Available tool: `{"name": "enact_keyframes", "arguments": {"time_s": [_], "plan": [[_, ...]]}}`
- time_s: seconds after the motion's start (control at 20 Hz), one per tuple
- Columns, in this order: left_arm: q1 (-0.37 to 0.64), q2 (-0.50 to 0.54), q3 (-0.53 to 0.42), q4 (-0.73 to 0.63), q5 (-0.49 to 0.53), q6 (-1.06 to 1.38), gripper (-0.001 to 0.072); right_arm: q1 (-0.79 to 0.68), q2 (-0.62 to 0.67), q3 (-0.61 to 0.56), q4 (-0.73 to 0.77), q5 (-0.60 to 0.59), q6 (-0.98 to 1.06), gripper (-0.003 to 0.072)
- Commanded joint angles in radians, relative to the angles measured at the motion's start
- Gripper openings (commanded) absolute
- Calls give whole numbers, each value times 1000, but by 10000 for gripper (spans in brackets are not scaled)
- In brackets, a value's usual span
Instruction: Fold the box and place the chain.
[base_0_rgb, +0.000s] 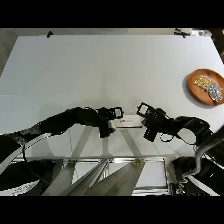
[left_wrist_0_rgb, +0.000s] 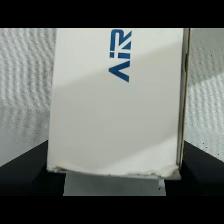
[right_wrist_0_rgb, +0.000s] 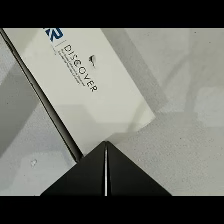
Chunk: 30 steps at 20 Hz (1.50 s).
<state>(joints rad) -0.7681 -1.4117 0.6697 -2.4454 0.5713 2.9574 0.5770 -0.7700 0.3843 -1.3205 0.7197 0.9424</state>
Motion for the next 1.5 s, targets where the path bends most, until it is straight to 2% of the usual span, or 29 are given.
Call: {"name": "enact_keyframes", "arguments": {"time_s": [0.0, 0.2, 0.35, 0.5, 0.65, 0.8, 1.0, 1.15, 1.45], "plan": [[0, 0, 0, 0, 0, 0, 11, -1, -1, -8, -2, 17, 0, 12], [0, 0, 0, 0, 0, 0, 11, -1, 11, 58, 23, 21, 1, 12], [0, 0, 0, 0, 0, 0, 11, -1, 73, 124, 21, 21, 5, 12], [0, 0, 0, 0, 0, 0, 11, -9, 159, 143, -82, 36, 167, 13], [0, 0, 0, 0, 0, 0, 11, -95, 192, 143, -213, 186, 466, 13], [0, 0, 0, 0, 0, 0, 11, -254, 192, 143, -257, 394, 693, 14], [0, 0, 0, 0, 0, 0, 11, -488, 165, 143, -255, 603, 700, 14], [0, 0, 0, 0, 0, 0, 11, -575, 118, 143, -245, 672, 675, 15], [0, 0, 0, -2, 0, 0, 11, -580, 93, 143, -165, 672, 673, 16]]}}
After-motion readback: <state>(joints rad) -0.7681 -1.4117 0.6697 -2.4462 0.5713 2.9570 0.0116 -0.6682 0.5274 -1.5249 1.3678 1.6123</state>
